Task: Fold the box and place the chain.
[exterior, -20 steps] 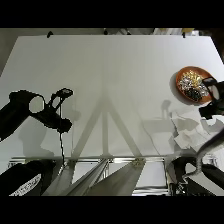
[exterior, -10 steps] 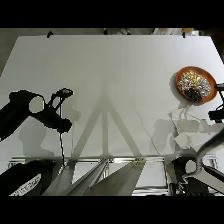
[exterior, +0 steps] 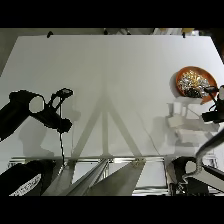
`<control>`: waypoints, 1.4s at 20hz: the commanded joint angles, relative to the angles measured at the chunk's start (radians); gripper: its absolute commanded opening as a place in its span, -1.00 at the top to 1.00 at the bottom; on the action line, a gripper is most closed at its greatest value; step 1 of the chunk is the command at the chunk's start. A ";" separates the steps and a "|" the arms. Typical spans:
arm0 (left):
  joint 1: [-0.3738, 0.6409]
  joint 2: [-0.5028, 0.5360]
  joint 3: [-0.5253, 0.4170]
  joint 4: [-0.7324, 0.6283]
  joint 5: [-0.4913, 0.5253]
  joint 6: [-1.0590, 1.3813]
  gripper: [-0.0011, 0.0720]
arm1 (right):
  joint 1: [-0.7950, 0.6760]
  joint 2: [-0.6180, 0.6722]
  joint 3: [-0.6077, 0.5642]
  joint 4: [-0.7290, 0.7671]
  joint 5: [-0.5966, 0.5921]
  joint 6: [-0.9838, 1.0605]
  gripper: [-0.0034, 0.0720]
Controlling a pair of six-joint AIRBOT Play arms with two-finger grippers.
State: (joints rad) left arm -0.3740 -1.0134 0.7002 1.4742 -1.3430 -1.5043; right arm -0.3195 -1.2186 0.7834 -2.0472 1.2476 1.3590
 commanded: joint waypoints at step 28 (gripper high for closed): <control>0.000 -0.031 -0.001 -0.346 0.397 0.247 -0.49 | 0.495 0.520 -0.381 0.746 -0.426 0.107 0.86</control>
